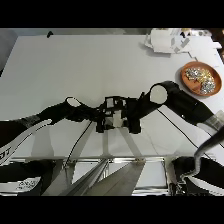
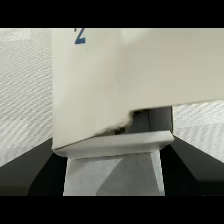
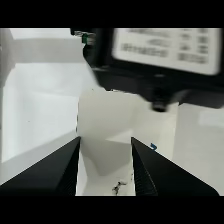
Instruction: Fold the box and place the chain.
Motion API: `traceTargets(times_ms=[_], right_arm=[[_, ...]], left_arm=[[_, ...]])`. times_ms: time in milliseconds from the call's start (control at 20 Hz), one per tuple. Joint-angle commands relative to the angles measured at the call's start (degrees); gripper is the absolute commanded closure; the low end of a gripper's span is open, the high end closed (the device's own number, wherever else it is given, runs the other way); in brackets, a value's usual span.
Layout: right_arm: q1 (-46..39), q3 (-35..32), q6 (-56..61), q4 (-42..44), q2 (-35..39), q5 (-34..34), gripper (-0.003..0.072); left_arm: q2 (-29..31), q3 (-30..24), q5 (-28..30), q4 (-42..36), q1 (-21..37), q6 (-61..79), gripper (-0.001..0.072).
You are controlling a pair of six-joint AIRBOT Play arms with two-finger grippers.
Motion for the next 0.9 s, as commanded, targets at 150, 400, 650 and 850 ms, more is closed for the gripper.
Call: traceTargets(times_ms=[150, 400, 650, 850], right_arm=[[1.81, -4.39, 1.36, -4.00, 3.04, -11.47, 0.0329], [1.81, -4.42, 1.53, -4.46, 3.02, -11.85, 0.0362], [2.47, -4.57, 1.27, -3.54, 2.23, -6.80, 0.0402], [3.52, -6.86, 2.08, -6.51, 2.23, -10.05, 0.0403]], left_arm=[[0.04, 0.04, 0.02, 0.00, 0.02, 0.02, 0.0696], [0.04, 0.04, 0.02, 0.00, 0.02, 0.02, 0.0696], [0.04, 0.04, 0.02, 0.00, 0.02, 0.02, 0.0696], [0.04, 0.04, 0.00, 0.00, 0.02, 0.00, 0.0696]])
